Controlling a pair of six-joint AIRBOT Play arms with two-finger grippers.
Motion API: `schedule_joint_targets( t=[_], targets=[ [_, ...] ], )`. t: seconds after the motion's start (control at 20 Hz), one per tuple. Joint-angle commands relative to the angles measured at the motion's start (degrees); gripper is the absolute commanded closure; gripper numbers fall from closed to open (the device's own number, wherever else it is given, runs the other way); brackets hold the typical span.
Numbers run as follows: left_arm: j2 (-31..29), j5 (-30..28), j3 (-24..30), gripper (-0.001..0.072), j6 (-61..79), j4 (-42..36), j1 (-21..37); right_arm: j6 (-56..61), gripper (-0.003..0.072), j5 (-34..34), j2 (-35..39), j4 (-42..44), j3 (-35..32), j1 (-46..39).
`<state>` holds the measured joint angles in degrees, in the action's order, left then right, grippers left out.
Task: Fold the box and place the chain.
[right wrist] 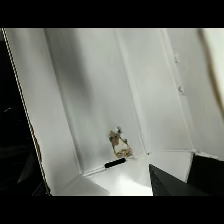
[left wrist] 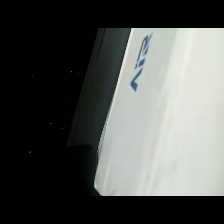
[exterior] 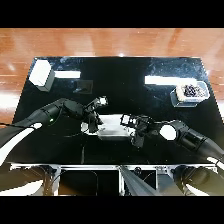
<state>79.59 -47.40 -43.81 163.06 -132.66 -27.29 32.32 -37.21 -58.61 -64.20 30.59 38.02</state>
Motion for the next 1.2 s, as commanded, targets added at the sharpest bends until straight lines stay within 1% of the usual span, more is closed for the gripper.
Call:
schedule_joint_targets(
  t=[0.0,0.4,0.65,0.75,0.9,0.95,1.05,1.15],
  targets=[
    [0.0,0.0,-0.1,0.069,0.0,0.0,0.0,2.6,-0.0021,0.9,0.7,-1.0,0.2,-0.2],
    [0.0,-0.1,-0.1,0.0691,0.0,0.0,0.0,2.7,-0.0021,9.2,0.7,-0.8,0.2,-0.2],
    [0.0,-0.1,-0.1,0.0691,0.0,0.0,0.0,2.6,-0.0021,11.2,0.1,0.0,0.1,-0.2],
    [0.0,-0.1,-0.1,0.069,0.0,0.0,0.0,2.1,-0.0012,11.6,-0.7,3.9,0.1,-0.9],
    [0.0,-0.1,-0.1,0.069,0.0,0.0,0.0,-5.0,-0.0012,11.4,-0.9,11.8,0.1,-3.5],
    [0.0,-0.1,-0.1,0.0691,0.0,0.0,0.0,-9.4,-0.0012,10.3,-1.0,15.5,0.1,-4.8],
    [0.0,-0.1,-0.1,0.0691,0.0,0.0,0.0,-17.7,-0.0012,5.7,-1.8,22.2,0.1,-7.8],
    [0.0,-0.1,-0.1,0.069,0.0,0.0,0.0,-23.6,-0.0012,3.1,-2.8,26.1,0.1,-10.0]
  ],
)
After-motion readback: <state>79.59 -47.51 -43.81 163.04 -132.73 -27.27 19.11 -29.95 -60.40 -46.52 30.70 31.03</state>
